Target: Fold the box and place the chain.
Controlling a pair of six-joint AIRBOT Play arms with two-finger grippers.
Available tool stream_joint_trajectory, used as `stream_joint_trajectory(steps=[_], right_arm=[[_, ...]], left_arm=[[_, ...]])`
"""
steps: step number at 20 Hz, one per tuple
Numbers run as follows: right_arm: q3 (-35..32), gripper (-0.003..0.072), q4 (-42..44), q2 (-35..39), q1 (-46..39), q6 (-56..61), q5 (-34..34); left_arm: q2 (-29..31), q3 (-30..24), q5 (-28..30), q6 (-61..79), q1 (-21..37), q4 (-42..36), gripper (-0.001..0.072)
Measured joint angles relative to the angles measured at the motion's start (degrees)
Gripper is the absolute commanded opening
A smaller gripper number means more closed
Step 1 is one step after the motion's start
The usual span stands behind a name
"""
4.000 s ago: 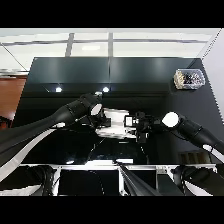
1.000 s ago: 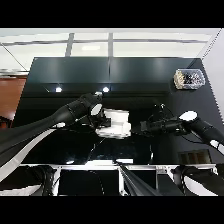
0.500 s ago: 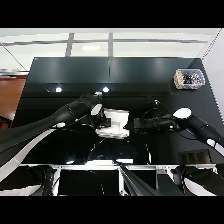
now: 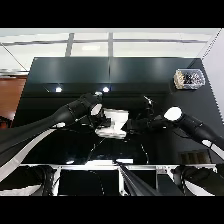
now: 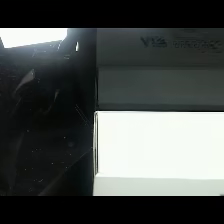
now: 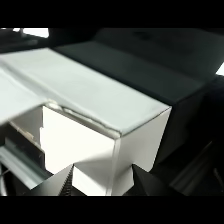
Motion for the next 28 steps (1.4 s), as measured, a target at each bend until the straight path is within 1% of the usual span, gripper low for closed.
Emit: stream_joint_trajectory(steps=[5,9,11,12,15,19,23,28], right_arm=[[3.37,0.0415,-11.74,-0.04,3.23,12.41,-0.7],[7.15,0.0415,-18.88,-1.79,6.03,19.06,0.09],[10.36,0.0415,-22.58,-4.13,7.19,22.32,2.36],[11.91,0.0359,-23.96,-5.22,7.76,23.76,3.48],[15.89,0.0356,-28.39,-7.89,9.64,28.76,6.12],[18.6,0.0356,-35.17,-9.97,12.66,36.81,8.39],[19.45,0.0356,-38.93,-11.69,15.34,42.88,9.44],[21.29,0.0355,-41.51,-14.91,17.75,46.18,10.16]], left_arm=[[0.0,0.0,0.02,0.0,0.0,-0.04,0.0027],[0.0,0.0,0.02,0.0,0.0,-0.04,0.0027],[0.0,0.0,0.02,0.02,0.0,-0.04,0.0027],[0.0,0.0,0.02,0.02,0.0,-0.04,0.0027],[0.0,0.0,0.02,0.0,0.0,-0.02,0.0027],[0.0,0.0,0.04,0.0,0.0,-0.04,0.0027],[0.0,0.0,0.09,0.0,0.0,-0.04,0.0027],[0.0,0.0,0.13,0.02,0.0,-0.04,0.0027]])
